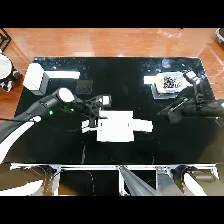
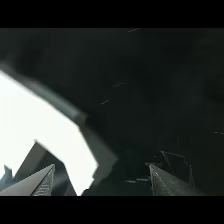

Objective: Fold the box and place the chain.

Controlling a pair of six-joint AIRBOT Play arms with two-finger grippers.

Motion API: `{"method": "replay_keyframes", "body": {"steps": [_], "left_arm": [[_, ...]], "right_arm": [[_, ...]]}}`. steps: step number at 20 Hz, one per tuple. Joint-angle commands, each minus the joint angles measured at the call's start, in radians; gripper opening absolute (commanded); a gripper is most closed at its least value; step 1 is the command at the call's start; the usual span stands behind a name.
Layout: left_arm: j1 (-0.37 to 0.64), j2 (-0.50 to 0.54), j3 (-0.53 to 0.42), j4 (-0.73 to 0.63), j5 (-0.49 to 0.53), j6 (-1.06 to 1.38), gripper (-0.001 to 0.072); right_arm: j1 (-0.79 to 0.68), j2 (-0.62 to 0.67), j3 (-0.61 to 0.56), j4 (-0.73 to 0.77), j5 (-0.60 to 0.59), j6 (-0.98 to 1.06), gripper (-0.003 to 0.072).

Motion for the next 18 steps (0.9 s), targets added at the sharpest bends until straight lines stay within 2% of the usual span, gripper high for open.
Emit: {"method": "replay_keyframes", "body": {"steps": [1, 4, 9, 15, 18], "left_arm": [[-0.064, 0.013, -0.048, 0.011, 0.169, 0.055, 0.002], [-0.065, -0.003, -0.048, 0.011, 0.174, -0.04, 0.002], [-0.055, -0.003, -0.048, 0.011, 0.149, -0.061, 0.0022], [-0.034, -0.013, -0.048, 0.011, 0.103, -0.073, 0.0024], [-0.034, -0.035, -0.048, 0.011, 0.069, -0.069, 0.0022]], "right_arm": [[0.102, 0.001, -0.085, 0.014, -0.01, -0.19, 0.0702], [0.235, 0.0, -0.184, 0.024, -0.119, -0.273, 0.0702], [0.41, 0.0, -0.248, 0.011, -0.24, -0.361, 0.0702], [0.468, -0.014, -0.262, -0.007, -0.317, -0.577, 0.0701], [0.468, -0.027, -0.262, -0.031, -0.352, -0.586, 0.0701]]}}
